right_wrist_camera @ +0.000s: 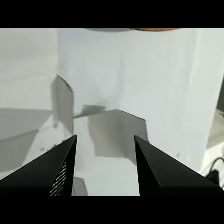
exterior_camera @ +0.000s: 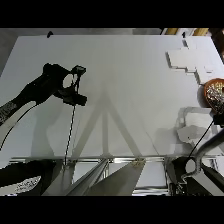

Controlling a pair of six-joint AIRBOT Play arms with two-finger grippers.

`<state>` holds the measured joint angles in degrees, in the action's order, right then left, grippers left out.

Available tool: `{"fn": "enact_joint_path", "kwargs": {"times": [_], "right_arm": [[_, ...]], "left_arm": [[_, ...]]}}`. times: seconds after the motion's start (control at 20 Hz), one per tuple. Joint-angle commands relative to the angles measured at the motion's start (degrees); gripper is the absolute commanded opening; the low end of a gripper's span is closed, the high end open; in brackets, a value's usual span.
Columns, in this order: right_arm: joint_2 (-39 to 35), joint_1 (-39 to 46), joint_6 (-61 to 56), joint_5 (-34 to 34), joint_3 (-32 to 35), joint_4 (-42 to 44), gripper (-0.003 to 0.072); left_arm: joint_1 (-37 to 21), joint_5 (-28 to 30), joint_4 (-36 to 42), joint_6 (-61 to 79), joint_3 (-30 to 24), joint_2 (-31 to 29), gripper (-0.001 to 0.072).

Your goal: Fold the box and place the chain.

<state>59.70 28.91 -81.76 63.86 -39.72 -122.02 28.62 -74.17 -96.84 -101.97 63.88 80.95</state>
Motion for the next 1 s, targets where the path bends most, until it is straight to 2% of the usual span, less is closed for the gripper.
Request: {"fn": "enact_joint_path", "kwargs": {"times": [0.0, 0.15, 0.5, 0.55, 0.6, 0.8, 0.9, 0.95], "right_arm": [[5.8, 5.0, 2.1, 2.3, -5.3, -3.7, 0.0391], [9.9, 9.0, 2.7, 4.4, -8.5, -3.6, 0.0409], [14.1, 11.0, 6.9, 6.1, -8.5, 1.2, 0.0399], [14.3, 11.0, 6.9, 5.9, -8.5, 1.1, 0.038], [14.7, 11.0, 6.8, 5.9, -8.5, 1.0, 0.0315], [18.7, 11.0, 5.0, 8.2, -8.5, 0.9, 0.0312], [20.2, 11.0, 3.8, 11.6, -8.5, 1.0, 0.024], [20.2, 11.0, 3.8, 13.1, -8.5, 0.9, 0.0148]], "left_arm": [[0.0, 0.0, 0.0, 0.0, 0.0, 0.0, 0.0009], [0.0, 0.0, 0.0, 0.0, 0.0, 0.0, 0.0009], [0.0, 0.0, 0.0, 0.0, 0.0, 0.0, 0.0009], [0.0, 0.0, 0.0, 0.0, 0.0, 0.0, 0.0009], [0.0, 0.0, 0.0, 0.0, 0.0, 0.0, 0.0009], [0.0, 0.0, 0.0, 0.0, 0.0, 0.0, 0.0009], [0.0, 0.0, 0.0, 0.0, 0.0, 0.0, 0.0009], [0.0, 0.0, 0.0, 0.0, 0.0, 0.0, 0.0009]]}}
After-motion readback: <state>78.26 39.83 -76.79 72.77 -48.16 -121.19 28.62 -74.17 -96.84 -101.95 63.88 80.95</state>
